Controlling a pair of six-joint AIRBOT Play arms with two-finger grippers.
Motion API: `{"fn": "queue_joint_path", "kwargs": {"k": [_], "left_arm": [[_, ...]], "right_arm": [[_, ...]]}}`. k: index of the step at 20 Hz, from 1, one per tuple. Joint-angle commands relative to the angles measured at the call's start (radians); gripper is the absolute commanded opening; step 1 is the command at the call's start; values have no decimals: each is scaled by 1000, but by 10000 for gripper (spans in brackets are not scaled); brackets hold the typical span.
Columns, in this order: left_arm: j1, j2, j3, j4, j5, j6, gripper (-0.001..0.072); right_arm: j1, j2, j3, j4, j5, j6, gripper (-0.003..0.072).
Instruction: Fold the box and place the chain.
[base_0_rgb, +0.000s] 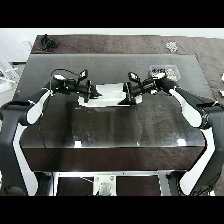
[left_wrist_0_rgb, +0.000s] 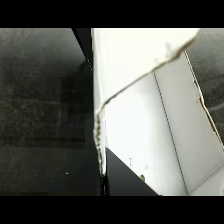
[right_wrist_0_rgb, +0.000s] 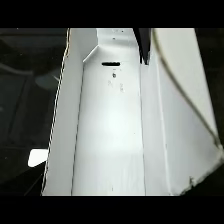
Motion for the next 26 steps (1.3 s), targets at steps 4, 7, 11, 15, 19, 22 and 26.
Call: {"fn": "queue_joint_path", "kwargs": {"k": [4,7,11,15,19,22,26], "left_arm": [[0,-1,0,0,2,0,22],[0,-1,0,0,1,0,22],[0,-1,0,0,1,0,22],[0,-1,0,0,1,0,22],[0,-1,0,0,2,0,22],[0,-1,0,0,2,0,22],[0,-1,0,0,2,0,22]], "right_arm": [[-5,-6,-2,-19,-9,-35,703],[-5,-6,-6,-26,-9,-63,622],[-5,-6,-9,-26,-13,-67,622],[-5,-6,-14,11,-35,-90,622],[-4,-6,-42,12,-43,-104,620],[-1,-6,-43,11,-48,-105,620],[-1,-6,-43,11,-51,-124,617]]}}
